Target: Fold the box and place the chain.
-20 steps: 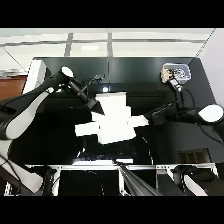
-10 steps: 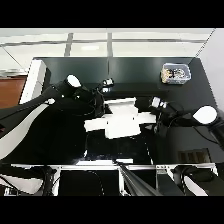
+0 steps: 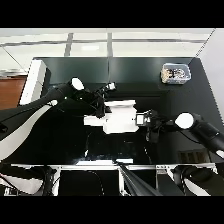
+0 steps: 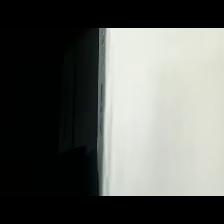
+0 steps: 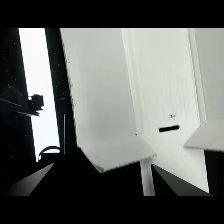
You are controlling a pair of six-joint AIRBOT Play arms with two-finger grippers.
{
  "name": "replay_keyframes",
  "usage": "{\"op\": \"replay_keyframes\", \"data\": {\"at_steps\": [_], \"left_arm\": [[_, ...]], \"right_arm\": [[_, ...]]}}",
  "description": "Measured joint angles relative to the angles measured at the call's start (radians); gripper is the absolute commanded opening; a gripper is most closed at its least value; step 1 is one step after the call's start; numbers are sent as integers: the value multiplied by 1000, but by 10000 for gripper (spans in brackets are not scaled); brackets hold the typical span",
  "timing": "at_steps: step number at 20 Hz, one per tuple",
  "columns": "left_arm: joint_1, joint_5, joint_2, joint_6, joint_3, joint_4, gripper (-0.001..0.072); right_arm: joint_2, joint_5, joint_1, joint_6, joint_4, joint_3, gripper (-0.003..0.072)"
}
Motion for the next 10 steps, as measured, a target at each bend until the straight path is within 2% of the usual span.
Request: {"op": "replay_keyframes", "data": {"at_steps": [6, 10], "left_arm": [[-1, 4, 0, 3, 0, 8, 25], [-1, 5, 0, 3, 0, 10, 25]], "right_arm": [[-98, -166, 82, -41, 41, -2, 704], [-117, -189, 59, -49, 73, 43, 704]]}}
